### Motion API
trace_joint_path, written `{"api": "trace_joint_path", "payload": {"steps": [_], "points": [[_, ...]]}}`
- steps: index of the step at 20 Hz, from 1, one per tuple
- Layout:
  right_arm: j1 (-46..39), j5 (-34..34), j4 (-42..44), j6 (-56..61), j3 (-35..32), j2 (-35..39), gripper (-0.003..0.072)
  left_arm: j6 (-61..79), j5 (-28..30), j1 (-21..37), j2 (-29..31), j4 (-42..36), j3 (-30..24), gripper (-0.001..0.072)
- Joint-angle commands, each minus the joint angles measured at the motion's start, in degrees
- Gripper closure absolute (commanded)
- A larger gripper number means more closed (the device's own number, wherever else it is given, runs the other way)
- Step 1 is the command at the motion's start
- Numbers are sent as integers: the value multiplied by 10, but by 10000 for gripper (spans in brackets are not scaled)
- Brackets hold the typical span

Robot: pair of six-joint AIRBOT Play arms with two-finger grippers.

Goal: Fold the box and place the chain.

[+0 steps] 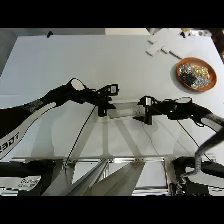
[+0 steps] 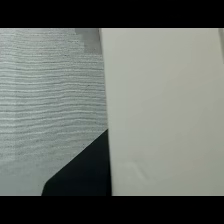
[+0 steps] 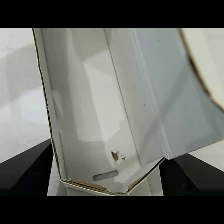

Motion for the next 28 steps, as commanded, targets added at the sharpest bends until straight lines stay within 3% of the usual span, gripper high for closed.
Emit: {"api": "trace_joint_path", "payload": {"steps": [1,9,28], "points": [[1,11,4,-3,4,-11,30,0,0,0,0,0,0,699],[1,19,-7,10,5,-20,76,0,0,0,0,0,0,699],[16,17,-46,69,5,-18,81,0,0,0,0,0,0,699]]}}
